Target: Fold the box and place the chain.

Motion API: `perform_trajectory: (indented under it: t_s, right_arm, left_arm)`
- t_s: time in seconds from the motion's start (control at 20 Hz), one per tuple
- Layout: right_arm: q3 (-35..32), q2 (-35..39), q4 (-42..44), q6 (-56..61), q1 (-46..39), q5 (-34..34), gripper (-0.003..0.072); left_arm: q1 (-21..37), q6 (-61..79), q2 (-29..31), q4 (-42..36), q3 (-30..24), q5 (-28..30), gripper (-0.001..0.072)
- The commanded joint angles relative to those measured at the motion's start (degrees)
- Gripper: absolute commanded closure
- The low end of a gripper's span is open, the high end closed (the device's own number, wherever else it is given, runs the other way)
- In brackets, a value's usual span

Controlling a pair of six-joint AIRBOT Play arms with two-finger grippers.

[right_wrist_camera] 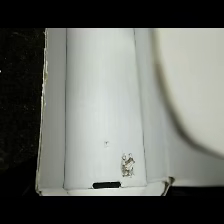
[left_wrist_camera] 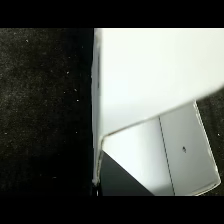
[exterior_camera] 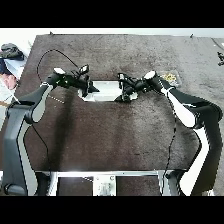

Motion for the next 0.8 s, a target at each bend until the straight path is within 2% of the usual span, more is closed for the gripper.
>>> perform_trajectory:
  t_s: [0.0,0.05,0.1,0.15,0.75]
  right_arm:
    - [0.04,-0.04,0.04,-0.33,0.04,-0.63,0.0093]
    - [0.04,-0.04,-0.13,-0.35,0.04,-0.72,0.0096]
    - [0.04,-0.04,-0.33,-0.35,0.04,-0.87,0.0174]
    - [0.04,-0.04,-0.37,-0.33,0.04,-1.38,0.0210]
    - [0.00,-0.04,-0.33,-0.31,0.02,-1.75,0.0210]
  left_arm:
    - [0.02,0.00,-0.02,0.00,0.00,0.02,0.0698]
    - [0.02,0.00,-0.02,0.00,0.00,0.02,0.0698]
    - [0.02,0.00,-0.02,0.00,0.00,0.02,0.0698]
    - [0.02,0.00,-0.02,0.00,0.00,0.02,0.0698]
    - [0.02,0.00,-0.02,0.00,0.00,0.02,0.0698]
